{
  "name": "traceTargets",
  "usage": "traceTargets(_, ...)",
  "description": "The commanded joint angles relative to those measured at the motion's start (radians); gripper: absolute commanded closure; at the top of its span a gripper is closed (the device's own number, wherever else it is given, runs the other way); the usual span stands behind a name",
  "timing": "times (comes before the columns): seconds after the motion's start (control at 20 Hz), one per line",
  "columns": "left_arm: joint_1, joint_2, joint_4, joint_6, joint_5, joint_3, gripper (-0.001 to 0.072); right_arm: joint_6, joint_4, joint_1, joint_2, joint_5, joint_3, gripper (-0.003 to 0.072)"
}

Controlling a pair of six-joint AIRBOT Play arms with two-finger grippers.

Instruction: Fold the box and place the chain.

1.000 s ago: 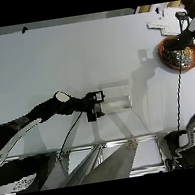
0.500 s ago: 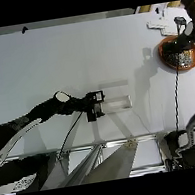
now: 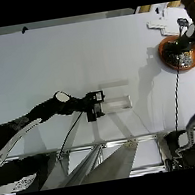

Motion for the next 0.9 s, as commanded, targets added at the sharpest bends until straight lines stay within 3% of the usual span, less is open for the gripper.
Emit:
traceTargets(0.0,0.0,0.0,0.0,0.0,0.0,0.001,0.0568,-0.006,0.021,-0.001,-0.005,-0.026,0.001,0.0516)
traceTargets(0.2,0.0,0.0,0.0,0.0,0.0,0.001,0.0568,-0.005,0.021,-0.001,-0.013,-0.006,0.001,0.054)
traceTargets(0.3,0.0,0.0,0.0,0.0,0.0,0.001,0.0568,-0.006,0.02,-0.001,-0.011,0.016,0.001,0.0665)
traceTargets(0.4,0.0,0.0,0.0,0.0,0.0,0.001,0.0568,-0.035,0.024,-0.001,0.016,0.056,0.001,0.0666)
traceTargets(0.65,0.0,0.0,0.0,0.0,0.0,0.001,0.0568,-0.172,0.108,-0.001,0.229,0.229,0.001,0.0666)
traceTargets(0.85,0.0,0.0,0.0,0.0,0.0,0.001,0.0568,-0.266,0.356,0.011,0.462,0.37,0.001,0.0666)
